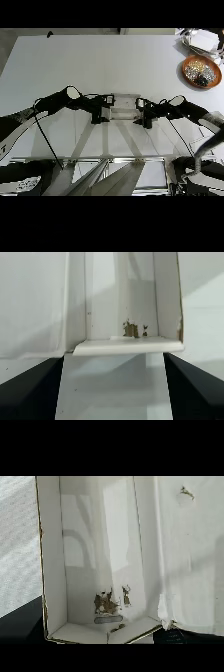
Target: Fold the box and place the chain.
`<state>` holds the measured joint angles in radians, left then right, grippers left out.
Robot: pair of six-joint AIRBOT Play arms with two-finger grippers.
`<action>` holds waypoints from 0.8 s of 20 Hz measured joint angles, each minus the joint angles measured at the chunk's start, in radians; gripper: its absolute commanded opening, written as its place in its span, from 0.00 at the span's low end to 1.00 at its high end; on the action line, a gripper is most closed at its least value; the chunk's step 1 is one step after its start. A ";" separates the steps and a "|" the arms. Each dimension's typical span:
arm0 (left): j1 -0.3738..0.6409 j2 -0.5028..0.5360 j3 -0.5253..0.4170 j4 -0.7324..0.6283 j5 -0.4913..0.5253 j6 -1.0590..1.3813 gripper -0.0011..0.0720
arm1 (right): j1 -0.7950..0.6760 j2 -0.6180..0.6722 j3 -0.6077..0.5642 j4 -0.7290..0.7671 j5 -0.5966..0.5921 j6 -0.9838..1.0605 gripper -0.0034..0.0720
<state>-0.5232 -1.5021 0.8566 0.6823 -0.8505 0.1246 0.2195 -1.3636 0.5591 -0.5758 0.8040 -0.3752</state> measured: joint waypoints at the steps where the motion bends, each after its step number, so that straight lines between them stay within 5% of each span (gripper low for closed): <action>1: -0.004 -0.005 0.000 -0.003 0.002 0.003 0.98 | 0.000 0.000 0.000 0.000 0.000 0.000 0.43; 14: -0.040 -0.060 0.000 -0.069 0.015 0.011 0.95 | 0.000 0.000 0.000 0.000 0.000 0.000 0.43; 15: -0.042 -0.065 0.000 -0.075 0.015 0.011 0.89 | 0.000 0.000 0.000 0.000 0.000 0.000 0.43; 16: -0.043 -0.069 0.000 -0.077 0.020 0.011 0.64 | 0.000 0.000 0.000 0.000 0.000 0.000 0.43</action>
<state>-0.5663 -1.5711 0.8562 0.6048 -0.8307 0.1360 0.2195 -1.3636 0.5591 -0.5758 0.8036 -0.3756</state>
